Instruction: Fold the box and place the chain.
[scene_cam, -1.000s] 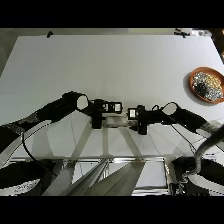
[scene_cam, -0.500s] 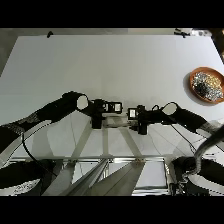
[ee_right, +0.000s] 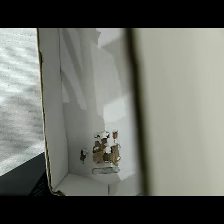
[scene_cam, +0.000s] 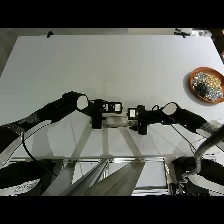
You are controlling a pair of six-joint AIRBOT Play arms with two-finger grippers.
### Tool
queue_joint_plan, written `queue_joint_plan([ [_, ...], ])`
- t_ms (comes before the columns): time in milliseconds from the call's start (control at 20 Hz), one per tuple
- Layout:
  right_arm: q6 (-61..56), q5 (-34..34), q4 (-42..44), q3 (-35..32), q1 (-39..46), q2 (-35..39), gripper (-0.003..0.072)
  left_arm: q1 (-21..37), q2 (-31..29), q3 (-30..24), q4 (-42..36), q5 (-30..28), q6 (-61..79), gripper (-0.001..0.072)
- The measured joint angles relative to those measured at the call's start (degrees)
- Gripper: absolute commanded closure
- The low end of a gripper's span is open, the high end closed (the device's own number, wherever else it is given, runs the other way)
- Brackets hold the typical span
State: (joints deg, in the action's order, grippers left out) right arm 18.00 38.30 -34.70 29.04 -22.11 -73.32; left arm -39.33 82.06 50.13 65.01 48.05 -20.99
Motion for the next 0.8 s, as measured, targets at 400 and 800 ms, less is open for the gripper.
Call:
queue_joint_plan([
  [400,-0.02,0.0,0.0,0.0,0.0,0.0,0.0275,-0.09,0.0,0.0,-0.15,0.07,-0.02,0.0669],
  [800,0.17,-0.39,-0.07,0.09,0.0,0.0,0.0275,0.02,-1.99,-0.07,0.04,3.98,-3.76,0.0056],
])
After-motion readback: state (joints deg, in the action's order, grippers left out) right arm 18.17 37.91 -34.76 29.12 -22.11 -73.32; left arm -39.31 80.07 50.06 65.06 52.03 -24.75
